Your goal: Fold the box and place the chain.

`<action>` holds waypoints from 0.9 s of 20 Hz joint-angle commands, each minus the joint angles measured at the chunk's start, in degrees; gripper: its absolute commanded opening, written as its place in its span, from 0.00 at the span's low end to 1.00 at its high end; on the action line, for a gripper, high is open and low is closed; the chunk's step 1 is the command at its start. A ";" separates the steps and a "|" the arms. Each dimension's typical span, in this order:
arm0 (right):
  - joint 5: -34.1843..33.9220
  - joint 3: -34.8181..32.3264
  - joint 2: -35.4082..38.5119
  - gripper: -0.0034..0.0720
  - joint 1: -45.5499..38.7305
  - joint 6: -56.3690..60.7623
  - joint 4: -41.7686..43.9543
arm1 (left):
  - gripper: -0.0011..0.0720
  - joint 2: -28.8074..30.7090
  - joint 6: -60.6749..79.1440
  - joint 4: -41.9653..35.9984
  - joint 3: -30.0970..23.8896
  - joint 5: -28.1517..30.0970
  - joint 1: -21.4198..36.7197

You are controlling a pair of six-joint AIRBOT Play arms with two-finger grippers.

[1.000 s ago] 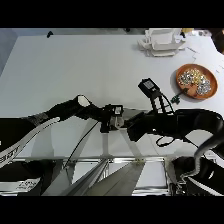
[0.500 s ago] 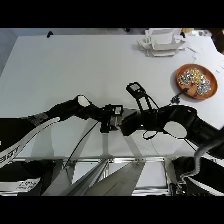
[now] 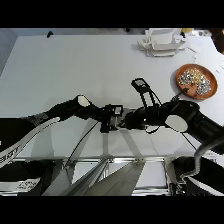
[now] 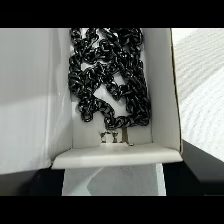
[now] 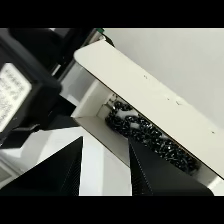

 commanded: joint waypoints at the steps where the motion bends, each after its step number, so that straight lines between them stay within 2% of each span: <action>1: 3.76 4.46 3.82 0.33 -1.66 -2.84 -4.31 | 0.22 0.04 0.00 0.00 0.04 0.02 0.04; 5: 4.31 6.08 5.46 0.31 -11.30 2.45 -16.57 | 0.22 0.04 0.00 -0.02 0.04 0.02 0.04; 9: 10.32 6.01 -1.97 0.31 -23.78 2.47 -17.81 | 0.22 0.04 0.00 0.00 0.04 0.00 0.04; 12: 13.27 6.01 -8.98 0.31 -27.89 2.47 -17.79 | 0.22 0.04 0.00 0.00 0.04 0.02 0.04; 14: 12.61 5.86 -12.81 0.33 -28.17 2.45 -17.75 | 0.22 0.04 0.00 0.00 0.04 0.02 0.04; 15: 12.00 5.79 -14.40 0.45 -28.17 2.45 -17.64 | 0.22 0.04 0.00 0.00 0.04 0.04 0.04; 16: 11.43 5.75 -16.06 0.64 -28.17 2.45 -17.55 | 0.22 0.04 0.00 0.00 0.04 0.02 0.04; 17: 10.95 5.75 -17.46 0.70 -28.17 2.45 -17.55 | 0.22 0.04 0.00 0.00 0.04 0.02 0.04; 18: 10.86 5.75 -18.91 0.70 -28.17 2.47 -17.57 | 0.22 0.04 0.00 0.00 0.04 0.02 0.04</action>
